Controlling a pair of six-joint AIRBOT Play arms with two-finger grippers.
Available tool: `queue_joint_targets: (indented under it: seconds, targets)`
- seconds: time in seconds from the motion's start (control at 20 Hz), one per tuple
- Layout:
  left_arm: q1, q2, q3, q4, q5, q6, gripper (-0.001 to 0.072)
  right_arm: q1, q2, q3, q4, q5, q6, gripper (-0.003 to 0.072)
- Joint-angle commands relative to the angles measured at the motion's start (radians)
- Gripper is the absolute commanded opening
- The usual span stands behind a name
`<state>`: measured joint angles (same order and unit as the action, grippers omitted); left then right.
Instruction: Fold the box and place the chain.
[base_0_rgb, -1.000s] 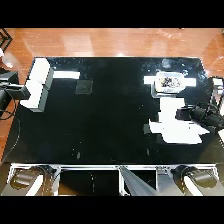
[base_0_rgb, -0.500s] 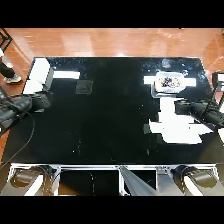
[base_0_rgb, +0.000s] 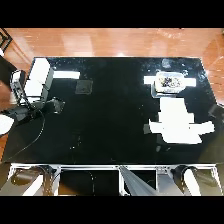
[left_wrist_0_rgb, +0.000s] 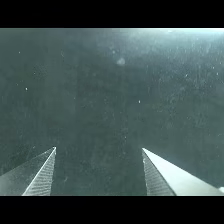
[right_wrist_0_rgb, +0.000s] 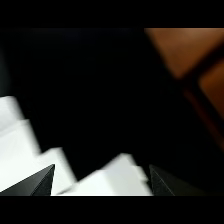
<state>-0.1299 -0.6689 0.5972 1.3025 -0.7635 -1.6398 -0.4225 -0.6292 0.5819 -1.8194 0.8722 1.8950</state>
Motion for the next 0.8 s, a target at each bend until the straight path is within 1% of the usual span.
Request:
queue_joint_targets:
  seconds: [0.0, 0.1, 0.15, 0.2, 0.3, 0.4, 0.5, 0.6, 0.75]
  targets:
    - [0.000, -0.007, 0.000, -0.006, 0.000, 0.020, 0.0634, -0.431, -0.118, 0.019, 0.287, -0.001, -0.193, 0.0705]
    - [0.000, -0.008, 0.000, -0.006, -0.001, 0.020, 0.0634, -0.561, -0.241, 0.069, 0.502, 0.040, -0.366, 0.0705]
    - [0.000, -0.008, 0.000, -0.006, 0.000, 0.020, 0.0634, -0.607, -0.318, 0.119, 0.560, 0.102, -0.444, 0.0706]
    - [0.000, -0.008, 0.000, -0.006, 0.000, 0.020, 0.0634, -0.640, -0.389, 0.174, 0.574, 0.164, -0.508, 0.0705]
    - [0.000, -0.011, 0.000, -0.005, 0.004, 0.020, 0.0634, -0.692, -0.520, 0.287, 0.641, 0.344, -0.753, 0.0705]
    - [0.000, -0.016, 0.000, -0.006, 0.005, 0.020, 0.0634, -0.728, -0.629, 0.343, 0.769, 0.507, -0.926, 0.0705]
    - [0.000, -0.020, 0.000, -0.006, 0.011, 0.020, 0.0634, -0.728, -0.721, 0.376, 0.850, 0.571, -0.938, 0.0705]
    - [0.000, -0.020, 0.000, -0.006, 0.026, 0.020, 0.0634, -0.700, -0.801, 0.420, 0.846, 0.645, -0.937, 0.0704]
    - [0.000, -0.020, 0.000, -0.006, 0.032, 0.020, 0.0634, -0.641, -0.862, 0.427, 0.804, 0.657, -0.939, 0.0704]
